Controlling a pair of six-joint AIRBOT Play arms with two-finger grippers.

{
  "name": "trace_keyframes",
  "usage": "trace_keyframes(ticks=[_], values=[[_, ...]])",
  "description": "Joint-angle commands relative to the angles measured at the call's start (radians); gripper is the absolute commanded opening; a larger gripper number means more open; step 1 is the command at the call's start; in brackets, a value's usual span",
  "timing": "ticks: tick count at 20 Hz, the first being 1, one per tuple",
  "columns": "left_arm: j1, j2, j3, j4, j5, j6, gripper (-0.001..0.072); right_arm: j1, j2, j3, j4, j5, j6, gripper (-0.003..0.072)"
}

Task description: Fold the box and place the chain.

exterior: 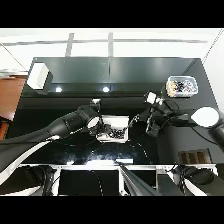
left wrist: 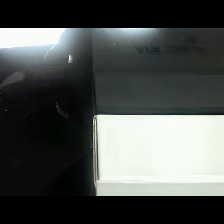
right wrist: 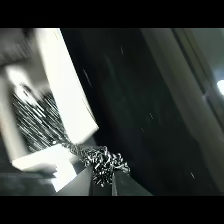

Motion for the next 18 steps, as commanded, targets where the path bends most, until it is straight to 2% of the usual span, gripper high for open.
trace_keyframes(ticks=[1, 3, 6, 14, 18], values=[[0.001, 0.000, 0.000, 0.002, 0.024, -0.016, 0.0030, -0.007, 0.039, 0.084, 0.214, 0.143, 0.088, 0.0018], [0.003, 0.000, 0.000, 0.002, 0.023, -0.016, 0.0030, -0.006, 0.039, 0.092, 0.391, 0.151, 0.086, 0.0018], [0.012, 0.000, 0.000, 0.002, 0.023, -0.016, 0.0030, -0.006, 0.039, 0.092, 0.512, 0.150, 0.082, 0.0018], [0.012, 0.000, 0.000, 0.002, 0.021, -0.016, 0.0030, -0.003, 0.011, 0.091, 0.494, 0.149, 0.092, 0.0019], [0.012, 0.000, 0.000, 0.002, 0.021, -0.016, 0.0030, 0.013, 0.010, 0.093, 0.602, 0.100, 0.061, 0.0019]])
